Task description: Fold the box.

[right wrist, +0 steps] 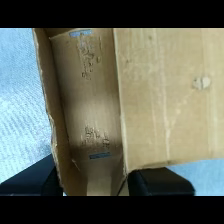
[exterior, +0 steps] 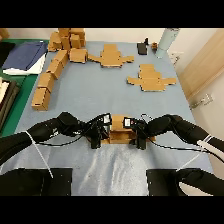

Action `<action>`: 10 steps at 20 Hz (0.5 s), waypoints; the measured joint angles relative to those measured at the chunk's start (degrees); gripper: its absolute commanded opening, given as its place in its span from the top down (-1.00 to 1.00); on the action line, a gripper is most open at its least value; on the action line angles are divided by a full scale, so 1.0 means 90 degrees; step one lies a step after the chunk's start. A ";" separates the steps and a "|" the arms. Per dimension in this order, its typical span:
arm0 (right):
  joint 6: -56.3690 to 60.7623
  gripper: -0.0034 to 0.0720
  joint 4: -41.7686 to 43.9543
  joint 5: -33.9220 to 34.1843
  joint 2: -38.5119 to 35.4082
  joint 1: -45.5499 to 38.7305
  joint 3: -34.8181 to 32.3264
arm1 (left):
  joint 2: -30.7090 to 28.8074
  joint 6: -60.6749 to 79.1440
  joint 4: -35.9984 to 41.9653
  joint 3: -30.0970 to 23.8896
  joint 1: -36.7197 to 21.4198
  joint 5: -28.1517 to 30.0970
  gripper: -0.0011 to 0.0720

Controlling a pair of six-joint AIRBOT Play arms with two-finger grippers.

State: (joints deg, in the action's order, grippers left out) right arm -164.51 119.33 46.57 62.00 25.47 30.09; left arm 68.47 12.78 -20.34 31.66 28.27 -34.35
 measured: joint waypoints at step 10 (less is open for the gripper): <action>-0.0002 -0.21 -0.0019 -0.0002 0.0000 0.0000 0.0002 | 0.0223 0.0330 0.0396 0.0148 0.0253 0.0209 -0.49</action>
State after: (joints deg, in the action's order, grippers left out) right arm -164.53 119.15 46.54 62.00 25.47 30.11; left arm 70.48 15.75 -16.78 32.99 30.55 -32.47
